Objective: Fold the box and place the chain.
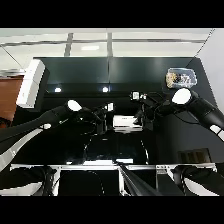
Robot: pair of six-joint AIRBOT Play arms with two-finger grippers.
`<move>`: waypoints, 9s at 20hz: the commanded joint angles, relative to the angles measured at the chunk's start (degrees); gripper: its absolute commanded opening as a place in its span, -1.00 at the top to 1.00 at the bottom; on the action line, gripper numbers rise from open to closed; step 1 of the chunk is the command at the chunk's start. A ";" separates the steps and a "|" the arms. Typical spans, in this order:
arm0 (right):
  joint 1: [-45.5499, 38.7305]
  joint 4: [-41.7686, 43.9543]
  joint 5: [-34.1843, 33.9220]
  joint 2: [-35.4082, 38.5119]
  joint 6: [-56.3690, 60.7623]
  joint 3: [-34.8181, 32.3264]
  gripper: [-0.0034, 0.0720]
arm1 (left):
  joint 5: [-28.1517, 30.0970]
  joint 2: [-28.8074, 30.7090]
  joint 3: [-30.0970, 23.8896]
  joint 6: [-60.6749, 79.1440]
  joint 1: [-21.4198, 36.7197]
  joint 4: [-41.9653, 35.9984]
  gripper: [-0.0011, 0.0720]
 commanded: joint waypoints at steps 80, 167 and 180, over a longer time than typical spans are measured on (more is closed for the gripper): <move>-7.96 24.35 -4.31 6.97 51.91 -14.97 0.87 | 0.02 -0.04 0.04 0.02 -0.02 0.02 0.22; -16.35 -41.86 -8.87 7.08 65.33 -1.33 0.87 | -6.97 -7.69 24.26 -28.70 -7.52 10.47 -0.97; -16.39 -40.94 -10.16 7.08 65.33 -1.33 0.87 | -12.22 -7.69 24.26 -33.42 -8.00 16.76 -0.97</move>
